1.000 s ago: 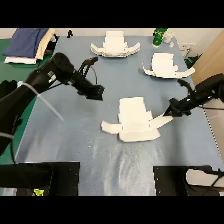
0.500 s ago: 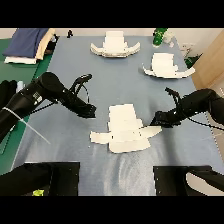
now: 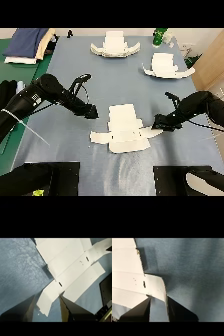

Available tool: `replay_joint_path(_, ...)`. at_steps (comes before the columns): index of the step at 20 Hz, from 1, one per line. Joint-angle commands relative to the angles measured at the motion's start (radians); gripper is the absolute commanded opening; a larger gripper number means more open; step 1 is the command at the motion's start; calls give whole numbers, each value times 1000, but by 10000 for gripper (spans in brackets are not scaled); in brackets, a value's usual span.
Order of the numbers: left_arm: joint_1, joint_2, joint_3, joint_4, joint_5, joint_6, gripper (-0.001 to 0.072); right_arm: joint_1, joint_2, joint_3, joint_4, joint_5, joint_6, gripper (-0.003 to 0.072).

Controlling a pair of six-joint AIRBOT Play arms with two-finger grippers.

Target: Fold the box.

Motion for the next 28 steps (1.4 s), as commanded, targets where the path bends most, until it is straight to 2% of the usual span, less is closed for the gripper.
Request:
replay_joint_path(1, 0, 1, -1, -2, 19, -2, 464, 3, 0, -27, 12, 0, 17, 284)
replay_joint_path(7, 0, 1, -1, -1, 44, -4, 464, 54, 0, -74, 91, 74, -53, 277)
replay_joint_path(8, 0, 1, -1, -1, 46, -3, 464, 60, 0, -73, 94, 83, -68, 188)
replay_joint_path(10, 0, 1, -1, -3, 67, -3, 464, 70, 0, -73, 98, 88, -100, 96)
replay_joint_path(11, 0, 1, -1, -14, 72, -3, 464, 78, 0, -74, 107, 89, -120, 4)
replay_joint_path(15, 0, 1, -1, -42, 65, -2, 464, 153, 55, -83, 121, 137, -164, 4)
replay_joint_path(17, 21, 1, -1, -42, 51, -3, 464, 199, 153, -132, 120, 206, -163, 4)
replay_joint_path(20, 106, -17, -1, -61, 4, 5, 464, 243, 274, -194, 117, 282, -163, 3)
replay_joint_path(24, 212, -115, -1, -211, -103, 150, 463, 248, 278, -199, 99, 286, -163, 4)
replay_joint_path(28, 232, -231, 0, -280, -89, 266, 463, 248, 278, -199, 98, 286, -164, 4)
